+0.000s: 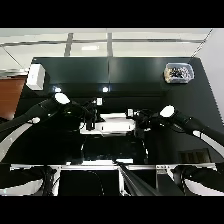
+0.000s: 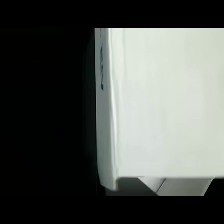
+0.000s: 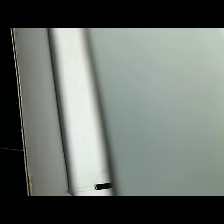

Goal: Fold the box and place the chain.

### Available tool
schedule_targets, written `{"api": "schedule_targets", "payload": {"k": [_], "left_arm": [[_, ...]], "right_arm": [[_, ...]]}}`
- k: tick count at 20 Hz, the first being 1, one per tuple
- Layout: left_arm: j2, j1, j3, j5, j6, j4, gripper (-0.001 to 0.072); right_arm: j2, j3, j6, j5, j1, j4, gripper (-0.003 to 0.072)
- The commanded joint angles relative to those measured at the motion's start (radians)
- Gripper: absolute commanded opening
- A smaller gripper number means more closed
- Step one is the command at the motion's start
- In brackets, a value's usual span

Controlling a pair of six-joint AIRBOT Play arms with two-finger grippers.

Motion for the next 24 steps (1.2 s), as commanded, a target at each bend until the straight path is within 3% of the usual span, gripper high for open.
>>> {"api": "schedule_targets", "payload": {"k": [1,15,16,17,20,21,24], "left_arm": [[0.001,0.0,0.0,0.0,0.001,0.0,0.0026],[0.001,0.0,0.0,0.0,0.001,0.0,0.0026],[0.001,0.0,0.0,0.0,0.0,0.0,0.0026],[0.001,0.0,0.0,0.0,0.0,0.0,0.0026],[0.001,0.0,0.0,0.0,0.0,0.0,0.0028],[0.001,0.0,0.0,0.0,-0.005,0.0,0.0054],[0.014,0.005,0.003,0.005,-0.1,0.035,0.0538]], "right_arm": [[-0.001,0.001,0.002,0.0,0.002,-0.005,0.0673],[-0.002,0.001,0.028,-0.023,0.022,-0.034,0.0672],[-0.002,0.001,0.028,-0.023,0.022,-0.034,0.0634],[-0.002,0.001,0.028,-0.022,0.022,-0.035,0.047],[-0.002,0.001,0.028,-0.023,0.022,-0.035,0.045],[-0.002,0.001,0.028,-0.023,0.022,-0.035,0.045],[-0.002,0.001,0.028,-0.023,0.022,-0.035,0.045]]}}
